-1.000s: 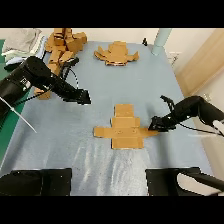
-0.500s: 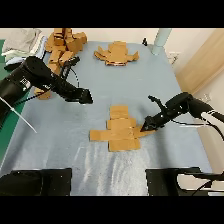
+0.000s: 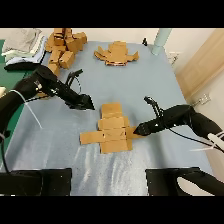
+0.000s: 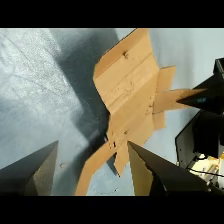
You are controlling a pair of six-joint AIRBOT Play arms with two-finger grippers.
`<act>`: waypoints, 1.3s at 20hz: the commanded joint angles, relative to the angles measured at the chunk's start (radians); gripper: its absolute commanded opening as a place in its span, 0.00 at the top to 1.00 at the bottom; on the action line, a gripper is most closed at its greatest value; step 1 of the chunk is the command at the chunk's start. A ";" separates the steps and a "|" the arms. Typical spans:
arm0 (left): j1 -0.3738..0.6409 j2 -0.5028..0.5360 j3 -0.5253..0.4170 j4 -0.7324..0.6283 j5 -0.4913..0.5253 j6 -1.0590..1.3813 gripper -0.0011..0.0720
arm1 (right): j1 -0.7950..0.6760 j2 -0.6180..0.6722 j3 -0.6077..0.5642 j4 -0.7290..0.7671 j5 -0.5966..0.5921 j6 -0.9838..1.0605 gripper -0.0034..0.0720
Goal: Fold the box.
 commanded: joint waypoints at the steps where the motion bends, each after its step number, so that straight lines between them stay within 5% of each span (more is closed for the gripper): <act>1: -0.020 -0.111 -0.002 -0.123 0.039 0.105 0.10 | 0.063 0.048 -0.039 0.001 0.064 0.023 0.95; 7: -0.100 -0.269 0.032 -0.221 0.064 0.208 0.10 | 0.100 0.048 -0.039 0.001 0.072 0.034 0.95; 10: -0.118 -0.274 0.039 -0.257 -0.010 0.273 0.10 | 0.100 0.047 -0.039 -0.015 0.086 0.033 0.95; 12: -0.107 -0.273 0.051 -0.292 -0.094 0.311 0.36 | 0.099 0.047 -0.039 -0.028 0.092 0.034 0.95; 17: -0.085 -0.274 0.077 -0.293 -0.171 0.320 0.37 | 0.100 0.047 -0.039 -0.029 0.093 0.037 0.95; 18: -0.086 -0.274 0.077 -0.293 -0.183 0.328 0.61 | 0.100 0.047 -0.039 -0.029 0.093 0.041 0.95; 19: -0.087 -0.274 0.077 -0.293 -0.196 0.344 0.69 | 0.100 0.047 -0.039 -0.029 0.093 0.041 0.95; 26: -0.087 -0.274 0.077 -0.293 -0.235 0.349 0.69 | 0.100 0.047 -0.039 -0.037 0.109 0.046 0.95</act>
